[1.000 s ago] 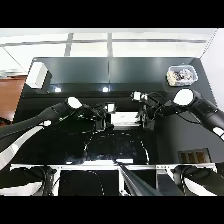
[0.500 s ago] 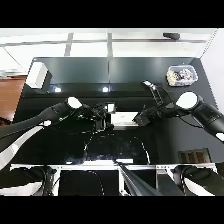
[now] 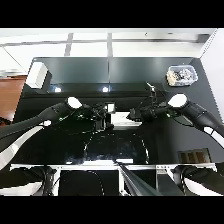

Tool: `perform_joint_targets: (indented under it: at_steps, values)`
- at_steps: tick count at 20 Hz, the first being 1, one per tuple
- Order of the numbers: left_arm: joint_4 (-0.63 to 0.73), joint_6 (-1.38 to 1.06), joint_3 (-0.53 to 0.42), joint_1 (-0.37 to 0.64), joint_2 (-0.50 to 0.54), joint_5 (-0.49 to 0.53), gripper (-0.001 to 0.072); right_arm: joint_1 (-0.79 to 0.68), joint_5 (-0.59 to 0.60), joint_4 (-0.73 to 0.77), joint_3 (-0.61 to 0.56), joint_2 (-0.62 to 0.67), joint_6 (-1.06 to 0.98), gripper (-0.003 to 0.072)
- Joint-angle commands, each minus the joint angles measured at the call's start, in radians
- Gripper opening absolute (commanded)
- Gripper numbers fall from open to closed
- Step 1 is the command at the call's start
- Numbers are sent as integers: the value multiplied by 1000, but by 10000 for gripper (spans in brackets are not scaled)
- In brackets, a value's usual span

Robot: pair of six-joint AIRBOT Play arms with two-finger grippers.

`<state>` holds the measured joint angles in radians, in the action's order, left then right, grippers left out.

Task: Fold the box and place the chain.

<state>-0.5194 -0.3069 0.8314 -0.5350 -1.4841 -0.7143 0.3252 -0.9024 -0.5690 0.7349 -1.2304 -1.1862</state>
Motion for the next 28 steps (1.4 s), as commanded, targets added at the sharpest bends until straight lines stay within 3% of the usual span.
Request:
perform_joint_targets:
  at_steps: [1, 7, 11, 15, 17, 21, 23, 25, 28]
  values:
    - [0, 0, 0, 0, -1, 0, 377, 1, 11, -53, -15, -37, -49, 16]
    - [4, 0, 0, 0, -1, 0, 377, 0, 6, -86, -11, -33, -56, 16]
    - [8, 1, 0, 0, 1, -1, 377, -33, -116, -101, 64, 64, 10, 16]
    - [-19, 176, 3, 2, 41, -4, 389, -187, -279, -224, 126, 228, 0, 16]
    - [-97, 287, 3, 2, 82, -41, 717, -276, -359, -351, 126, 301, -64, 17]
    - [-159, 408, 23, 0, 185, -171, 719, -380, -445, -486, 126, 358, -110, 17]
    - [-114, 468, 71, -10, 197, -159, 718, -385, -419, -475, 123, 358, -112, 16]
    - [-58, 515, 140, -34, 164, -100, 718, -385, -367, -441, 113, 358, -113, 16]
    - [-49, 617, 275, -87, 28, -53, 718, -385, -322, -410, 103, 358, -112, 17]
